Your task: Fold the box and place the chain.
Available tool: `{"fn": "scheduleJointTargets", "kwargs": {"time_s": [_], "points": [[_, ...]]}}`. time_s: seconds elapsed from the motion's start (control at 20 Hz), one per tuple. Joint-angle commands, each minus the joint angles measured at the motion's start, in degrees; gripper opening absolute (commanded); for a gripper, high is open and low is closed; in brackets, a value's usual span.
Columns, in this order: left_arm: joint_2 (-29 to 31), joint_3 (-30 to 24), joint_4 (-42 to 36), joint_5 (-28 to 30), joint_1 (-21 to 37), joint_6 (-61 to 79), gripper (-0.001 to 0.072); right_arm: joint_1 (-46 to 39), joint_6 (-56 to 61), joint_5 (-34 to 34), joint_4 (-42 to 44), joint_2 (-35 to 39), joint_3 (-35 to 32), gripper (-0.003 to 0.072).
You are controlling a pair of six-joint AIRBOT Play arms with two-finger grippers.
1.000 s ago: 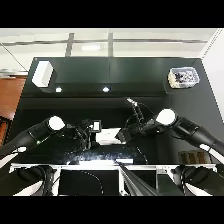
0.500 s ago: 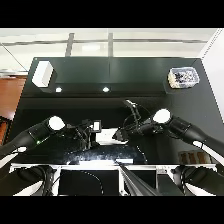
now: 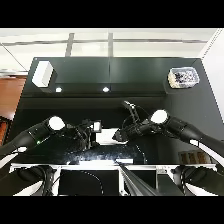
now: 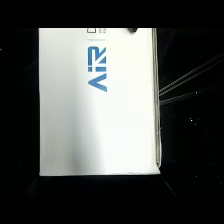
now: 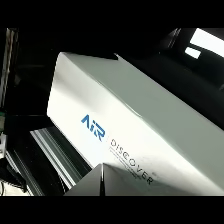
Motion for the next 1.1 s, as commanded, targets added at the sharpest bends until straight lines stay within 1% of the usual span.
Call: {"fn": "scheduleJointTargets", "kwargs": {"time_s": [0.0, 0.05, 0.1, 0.2, 0.25, 0.3, 0.35, 0.4, 0.45, 0.6, 0.65, 0.75, 0.85, 0.95, 1.05], "points": [[0.02, 0.07, -0.04, -0.04, -0.02, -0.04, 0.0464, 0.02, 0.0, -0.59, -1.38, -0.09, -0.02, 0.0028], [0.02, 0.07, -0.04, -0.04, -0.02, -0.04, 0.0464, -0.11, -0.5, 0.59, -1.33, 0.02, 0.24, 0.0028], [0.02, 0.07, -0.04, -0.04, -0.02, -0.04, 0.0463, -0.74, -2.4, 4.31, -1.53, 0.42, 1.46, 0.0028], [0.02, 0.07, -0.07, 0.02, -0.02, -0.04, 0.0463, -3.87, -3.3, 14.53, -1.95, 2.58, 5.44, 0.0029], [0.04, 0.07, -0.04, 0.15, -0.02, -0.04, 0.0464, -6.23, -2.47, 18.45, -2.23, 4.39, 7.08, 0.003], [0.04, 0.07, -0.04, 0.2, -0.02, -0.04, 0.0465, -8.68, -1.42, 20.33, -2.25, 6.45, 7.8, 0.003], [0.04, 0.07, -0.04, 0.26, 0.0, -0.04, 0.0492, -11.52, -1.16, 20.94, -2.51, 9.03, 7.89, 0.0031], [0.04, 0.07, -0.07, 0.39, -0.02, -0.04, 0.0641, -14.21, -0.5, 20.87, -4.02, 11.37, 7.89, 0.0031], [0.09, 0.07, -0.02, 0.42, 0.0, -0.07, 0.0711, -17.14, 0.57, 20.68, -6.23, 13.6, 7.87, 0.0031], [2.6, 0.07, 1.68, -1.2, 0.0, -0.37, 0.0712, -24.33, 2.4, 21.14, -10.43, 17.92, 7.87, 0.0031], [4.48, 0.07, 3.61, -2.1, 0.0, -2.14, 0.0712, -26.4, 2.38, 21.81, -11.06, 18.86, 7.89, 0.0031], [8.98, 0.07, 9.9, -3.96, 0.15, -9.29, 0.0712, -29.79, 2.36, 23.26, -11.23, 19.69, 7.87, 0.0031], [13.42, 0.07, 14.78, -6.45, 0.22, -16.94, 0.0712, -31.32, 2.32, 23.06, -12.26, 19.69, 7.87, 0.003], [16.46, 0.09, 13.27, -7.21, -0.02, -19.43, 0.0712, -31.41, 2.32, 20.96, -13.66, 19.69, 7.87, 0.0029], [16.55, 0.63, 8.81, -6.93, -1.03, -19.87, 0.0711, -31.41, 2.36, 18.34, -17.07, 19.69, 7.87, 0.0029]]}}
